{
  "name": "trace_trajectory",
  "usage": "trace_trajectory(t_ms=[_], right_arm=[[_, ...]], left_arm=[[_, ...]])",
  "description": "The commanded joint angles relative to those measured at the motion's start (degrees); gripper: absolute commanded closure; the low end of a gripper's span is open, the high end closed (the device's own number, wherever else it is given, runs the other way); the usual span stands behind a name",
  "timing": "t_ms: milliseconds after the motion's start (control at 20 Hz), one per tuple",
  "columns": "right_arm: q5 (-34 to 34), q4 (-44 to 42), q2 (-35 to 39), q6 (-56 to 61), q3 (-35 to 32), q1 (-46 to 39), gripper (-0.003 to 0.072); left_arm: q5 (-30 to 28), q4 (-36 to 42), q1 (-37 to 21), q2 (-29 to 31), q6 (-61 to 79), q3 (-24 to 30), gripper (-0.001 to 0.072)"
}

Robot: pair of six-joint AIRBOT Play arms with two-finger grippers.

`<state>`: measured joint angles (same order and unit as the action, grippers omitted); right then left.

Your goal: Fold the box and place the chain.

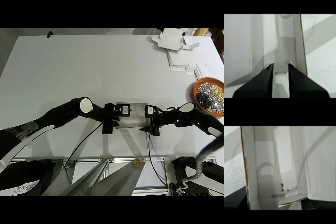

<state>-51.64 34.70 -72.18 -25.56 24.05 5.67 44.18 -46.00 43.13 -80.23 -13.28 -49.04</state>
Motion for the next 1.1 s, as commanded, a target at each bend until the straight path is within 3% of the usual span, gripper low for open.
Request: trace_trajectory(t_ms=[0,250,300,350,650,850,1050], right_arm=[[0.0,0.0,0.0,0.0,0.0,0.0,0.0285],[0.0,0.0,0.0,0.0,0.0,0.0,0.0285],[0.0,0.0,0.0,0.0,0.0,0.0,0.0285],[0.0,0.0,0.0,0.0,0.0,0.0,0.0285],[0.0,0.0,0.0,0.0,0.0,0.0,0.0285],[0.0,0.0,0.0,0.0,0.0,0.0,0.0285],[0.0,0.0,0.0,0.0,0.0,0.0,0.0285]], left_arm=[[3.9,-8.7,-2.6,5.7,-16.8,0.0,0.0514],[9.6,-22.9,-9.1,13.6,-54.7,0.0,0.0521],[10.1,-23.8,-10.4,13.9,-60.6,0.1,0.0568],[9.9,-23.7,-11.6,13.9,-64.5,0.4,0.0702],[4.5,-15.5,-13.9,10.0,-72.3,8.3,0.0705],[3.7,-5.3,-12.0,3.9,-72.2,8.9,0.0707],[2.6,-0.8,-9.4,1.7,-72.3,8.9,0.0708]])
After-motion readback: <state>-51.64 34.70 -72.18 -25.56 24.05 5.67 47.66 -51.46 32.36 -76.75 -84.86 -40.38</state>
